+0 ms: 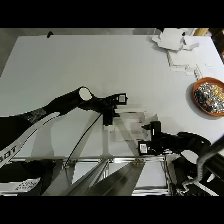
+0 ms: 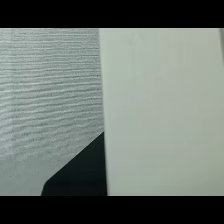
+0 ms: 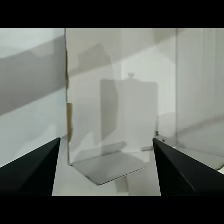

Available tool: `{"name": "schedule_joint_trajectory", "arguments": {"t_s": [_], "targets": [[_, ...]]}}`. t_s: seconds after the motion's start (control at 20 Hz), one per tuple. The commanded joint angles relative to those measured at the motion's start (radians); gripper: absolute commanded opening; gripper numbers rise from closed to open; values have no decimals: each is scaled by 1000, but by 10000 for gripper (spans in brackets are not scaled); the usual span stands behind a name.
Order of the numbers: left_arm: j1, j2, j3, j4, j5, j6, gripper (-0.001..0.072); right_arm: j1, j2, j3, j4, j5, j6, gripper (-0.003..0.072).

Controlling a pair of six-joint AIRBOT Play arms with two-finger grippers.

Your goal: Fold the box and place the chain.

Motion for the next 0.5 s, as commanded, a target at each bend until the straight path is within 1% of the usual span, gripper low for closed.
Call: {"name": "schedule_joint_trajectory", "arguments": {"t_s": [0.0, 0.05, 0.1, 0.25, 0.3, 0.45], "targets": [[-1, 0, 0, 0, 1, 0, 12, 15, 31, -2, 14, 129, 7, 643], [-1, 0, 0, 0, 0, 0, 12, 22, 48, -4, 11, 146, 7, 643], [-1, 0, 0, 0, 0, 0, 12, 22, 48, -7, 10, 124, 7, 643], [-1, 0, 0, 0, 0, 0, 12, -35, -19, -13, 19, -43, 7, 644], [-1, 0, 0, 0, 0, 0, 12, -64, -50, -9, 19, -74, 7, 646], [-1, 0, 0, 0, 0, 0, 12, -123, -88, 66, 23, -50, 6, 646]]}}
